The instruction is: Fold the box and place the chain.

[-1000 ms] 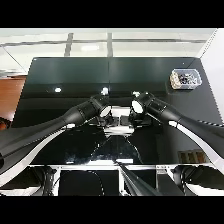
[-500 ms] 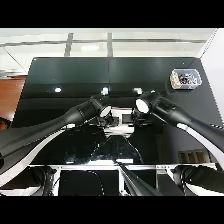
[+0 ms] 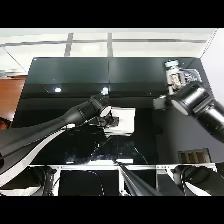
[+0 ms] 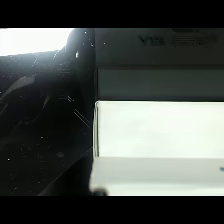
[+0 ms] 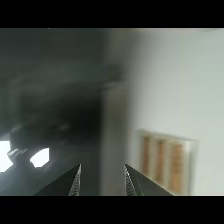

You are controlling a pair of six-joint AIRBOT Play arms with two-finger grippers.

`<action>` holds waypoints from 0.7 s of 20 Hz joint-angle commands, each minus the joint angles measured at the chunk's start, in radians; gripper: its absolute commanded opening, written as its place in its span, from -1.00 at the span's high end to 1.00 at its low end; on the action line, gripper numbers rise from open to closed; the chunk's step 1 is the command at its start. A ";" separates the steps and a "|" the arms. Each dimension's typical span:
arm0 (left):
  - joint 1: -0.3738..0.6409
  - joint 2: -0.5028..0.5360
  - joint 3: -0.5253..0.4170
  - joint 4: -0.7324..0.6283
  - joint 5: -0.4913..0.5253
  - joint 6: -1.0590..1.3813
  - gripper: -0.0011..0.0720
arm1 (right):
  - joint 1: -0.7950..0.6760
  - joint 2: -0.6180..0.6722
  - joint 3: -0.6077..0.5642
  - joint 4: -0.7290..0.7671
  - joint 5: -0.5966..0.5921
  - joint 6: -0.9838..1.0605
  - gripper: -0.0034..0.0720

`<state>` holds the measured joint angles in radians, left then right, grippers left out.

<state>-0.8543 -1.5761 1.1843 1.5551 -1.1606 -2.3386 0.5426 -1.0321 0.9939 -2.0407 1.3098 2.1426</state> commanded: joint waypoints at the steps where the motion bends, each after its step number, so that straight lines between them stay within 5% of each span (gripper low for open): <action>1: 0.001 -0.001 0.000 0.000 0.000 0.000 0.90 | -0.184 0.021 -0.105 -0.122 -0.194 0.024 0.06; 2: 0.001 -0.001 0.000 0.000 0.000 0.000 0.90 | -0.245 0.018 -0.150 -0.097 -0.278 0.076 0.01; 4: 0.001 -0.001 0.000 0.000 0.001 0.001 0.90 | -0.357 -0.008 -0.206 -0.013 -0.415 0.169 -0.84; 8: 0.001 -0.001 0.000 0.001 0.004 0.001 0.90 | -0.558 -0.142 -0.115 0.296 -0.572 0.142 -0.85; 14: 0.001 -0.001 0.000 0.000 -0.005 0.001 0.90 | -0.703 -0.507 0.401 0.608 -0.428 0.085 -0.85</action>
